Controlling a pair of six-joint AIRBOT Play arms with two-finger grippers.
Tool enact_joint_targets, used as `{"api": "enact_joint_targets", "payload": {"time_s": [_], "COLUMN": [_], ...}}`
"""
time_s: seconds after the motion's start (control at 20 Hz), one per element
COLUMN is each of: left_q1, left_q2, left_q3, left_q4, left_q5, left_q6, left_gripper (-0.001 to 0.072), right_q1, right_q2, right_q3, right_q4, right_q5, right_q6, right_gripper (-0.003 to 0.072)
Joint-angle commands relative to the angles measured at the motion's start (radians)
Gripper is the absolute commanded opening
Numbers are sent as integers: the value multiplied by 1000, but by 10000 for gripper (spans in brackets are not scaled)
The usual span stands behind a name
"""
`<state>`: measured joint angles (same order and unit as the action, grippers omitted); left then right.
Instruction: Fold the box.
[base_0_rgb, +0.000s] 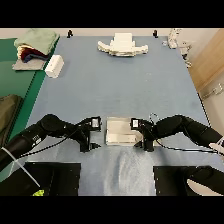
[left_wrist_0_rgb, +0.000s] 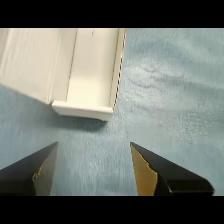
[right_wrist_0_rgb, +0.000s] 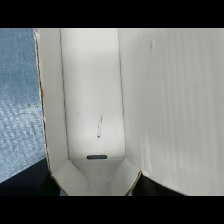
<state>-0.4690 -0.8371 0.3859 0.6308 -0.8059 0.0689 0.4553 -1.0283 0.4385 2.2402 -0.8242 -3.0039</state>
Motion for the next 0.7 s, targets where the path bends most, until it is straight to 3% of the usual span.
{"api": "enact_joint_targets", "payload": {"time_s": [0.0, 0.65], "left_q1": [14, -55], "left_q2": [-106, -209], "left_q3": [-16, -2], "left_q4": [-192, -261], "left_q5": [44, 102], "left_q6": [288, 328], "left_gripper": [675, 675], "right_q1": [0, 0], "right_q2": [0, 0], "right_q3": [1, 1], "right_q4": [0, 0], "right_q5": [0, 0], "right_q6": [0, 0], "right_gripper": [559, 559]}}
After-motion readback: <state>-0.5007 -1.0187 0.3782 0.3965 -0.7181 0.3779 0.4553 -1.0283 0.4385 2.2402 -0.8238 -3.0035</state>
